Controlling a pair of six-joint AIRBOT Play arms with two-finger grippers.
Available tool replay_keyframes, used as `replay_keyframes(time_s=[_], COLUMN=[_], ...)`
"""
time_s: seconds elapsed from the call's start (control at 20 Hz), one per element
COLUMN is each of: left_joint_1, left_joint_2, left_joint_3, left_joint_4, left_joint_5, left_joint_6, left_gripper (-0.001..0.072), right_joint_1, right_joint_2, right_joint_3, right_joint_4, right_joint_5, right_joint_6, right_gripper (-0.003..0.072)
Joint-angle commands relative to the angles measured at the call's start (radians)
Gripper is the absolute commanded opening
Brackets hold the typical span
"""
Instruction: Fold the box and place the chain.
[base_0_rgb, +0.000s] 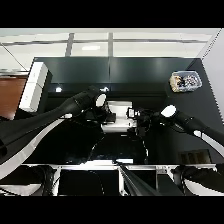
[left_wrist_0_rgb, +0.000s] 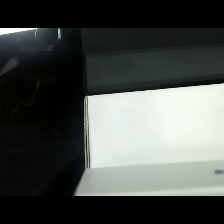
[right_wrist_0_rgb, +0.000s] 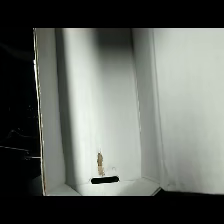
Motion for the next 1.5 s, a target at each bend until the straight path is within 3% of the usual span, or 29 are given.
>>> replay_keyframes(time_s=[0.0, 0.15, 0.25, 0.3, 0.5, 0.55, 0.65, 0.7, 0.95, 1.0, 1.05, 1.45], left_joint_1=[-0.001, 0.0, 0.0, 0.0, 0.0, -0.001, 0.0, -0.001, 0.0, 0.0, 0.0, 0.002], left_joint_2=[-0.001, -0.001, -0.001, -0.001, -0.002, -0.002, -0.002, -0.002, -0.002, -0.002, -0.002, -0.001], left_joint_3=[0.001, 0.001, 0.001, 0.001, 0.001, 0.001, 0.001, 0.001, 0.001, 0.001, 0.001, 0.001], left_joint_4=[0.002, 0.003, 0.005, 0.012, 0.045, 0.044, 0.032, 0.032, 0.034, 0.036, 0.037, 0.036], left_joint_5=[-0.012, -0.013, -0.013, -0.014, -0.012, -0.012, -0.009, -0.008, -0.008, -0.008, -0.008, -0.016], left_joint_6=[-0.022, -0.047, -0.051, -0.055, -0.074, -0.074, -0.073, -0.073, -0.073, -0.073, -0.073, -0.072], left_gripper=[0.0088, 0.0092, 0.0392, 0.0448, 0.0447, 0.0429, 0.0107, 0.0027, 0.0025, 0.0025, 0.0025, 0.0025], right_joint_1=[0.0, 0.0, 0.0, 0.0, 0.0, 0.0, 0.0, 0.0, 0.0, -0.001, -0.001, -0.001], right_joint_2=[0.0, 0.0, 0.0, 0.0, 0.0, 0.0, 0.0, 0.0, 0.0, 0.001, 0.006, 0.138], right_joint_3=[0.0, 0.0, 0.0, 0.0, 0.0, 0.0, 0.0, 0.0, 0.0, 0.0, 0.0, 0.0], right_joint_4=[0.0, 0.0, 0.0, 0.0, 0.0, 0.0, 0.0, 0.0, 0.003, 0.002, 0.001, -0.19], right_joint_5=[-0.001, -0.001, -0.001, -0.001, -0.001, -0.001, -0.001, -0.001, -0.002, -0.002, -0.003, 0.041], right_joint_6=[0.0, 0.0, 0.0, 0.0, 0.0, 0.0, 0.0, 0.0, 0.003, 0.023, 0.047, 0.082], right_gripper=[0.0422, 0.0422, 0.0422, 0.0422, 0.0422, 0.0422, 0.0422, 0.0422, 0.0424, 0.0511, 0.0713, 0.0705])
